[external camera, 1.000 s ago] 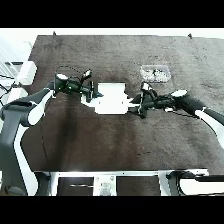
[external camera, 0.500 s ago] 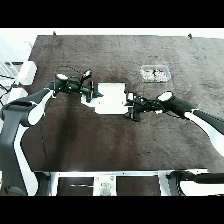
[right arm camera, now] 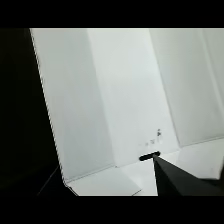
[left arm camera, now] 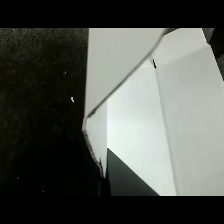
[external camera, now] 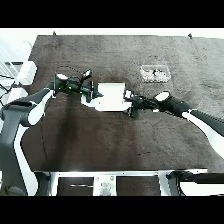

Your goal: Fold the box and place the chain.

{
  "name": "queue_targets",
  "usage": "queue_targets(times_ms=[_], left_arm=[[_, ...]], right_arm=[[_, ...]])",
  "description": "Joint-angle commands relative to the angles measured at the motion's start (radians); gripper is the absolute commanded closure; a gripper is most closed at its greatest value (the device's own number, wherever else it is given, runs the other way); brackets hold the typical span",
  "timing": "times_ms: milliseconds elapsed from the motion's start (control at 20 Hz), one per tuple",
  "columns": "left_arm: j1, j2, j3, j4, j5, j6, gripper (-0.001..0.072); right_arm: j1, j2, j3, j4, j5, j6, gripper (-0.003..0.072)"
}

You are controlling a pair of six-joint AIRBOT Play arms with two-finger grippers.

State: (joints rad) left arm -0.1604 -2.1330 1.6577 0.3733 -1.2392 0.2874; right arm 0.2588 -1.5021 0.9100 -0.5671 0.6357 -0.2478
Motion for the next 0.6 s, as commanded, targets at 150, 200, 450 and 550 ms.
queue_targets(times_ms=[150,200,450,550], left_arm=[[-0.001,0.0,0.0,0.0,0.0,0.0,0.069],[-0.001,0.0,0.0,0.0,0.001,0.0,0.069],[-0.001,0.0,0.0,0.0,0.001,0.0,0.069],[-0.001,0.0,0.0,0.0,0.001,0.0,0.069]], right_arm=[[-0.025,0.016,0.058,0.062,-0.016,0.026,0.0073],[-0.032,0.014,0.064,0.063,-0.015,0.019,0.0073],[-0.054,-0.047,0.113,0.069,0.039,-0.001,0.0073],[-0.077,-0.067,0.13,0.069,0.081,-0.018,0.0073]])
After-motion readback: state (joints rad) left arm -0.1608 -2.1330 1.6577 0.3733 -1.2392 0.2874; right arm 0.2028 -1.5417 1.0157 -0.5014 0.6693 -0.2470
